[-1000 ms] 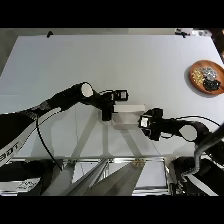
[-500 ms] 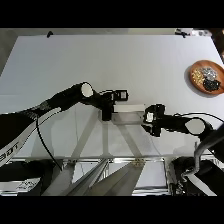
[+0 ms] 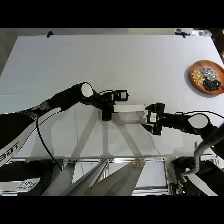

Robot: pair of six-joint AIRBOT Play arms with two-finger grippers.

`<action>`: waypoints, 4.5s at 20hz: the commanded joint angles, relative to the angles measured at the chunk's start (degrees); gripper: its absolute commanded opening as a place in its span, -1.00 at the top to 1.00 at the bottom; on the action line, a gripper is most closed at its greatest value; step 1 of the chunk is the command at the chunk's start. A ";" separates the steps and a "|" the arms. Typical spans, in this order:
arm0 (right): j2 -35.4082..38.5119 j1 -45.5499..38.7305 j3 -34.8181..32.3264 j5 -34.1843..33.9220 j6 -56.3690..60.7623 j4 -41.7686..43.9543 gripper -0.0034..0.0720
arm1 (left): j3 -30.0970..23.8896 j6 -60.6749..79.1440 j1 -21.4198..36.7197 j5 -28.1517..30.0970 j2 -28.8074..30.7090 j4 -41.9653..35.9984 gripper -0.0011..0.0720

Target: Fold the box and place the chain.

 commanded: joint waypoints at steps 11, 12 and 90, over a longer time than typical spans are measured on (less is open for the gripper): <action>-3.15 -5.16 0.37 2.32 -8.33 6.16 -0.89 | -0.02 0.02 -0.02 0.02 -0.02 0.00 0.93; -3.34 -5.16 0.37 2.34 -8.81 6.91 -0.89 | -0.02 0.02 -0.02 0.02 -0.02 0.00 0.93; -19.04 -3.45 4.81 6.29 -8.26 4.02 -0.32 | -0.02 0.00 -0.02 0.02 -0.02 0.00 0.93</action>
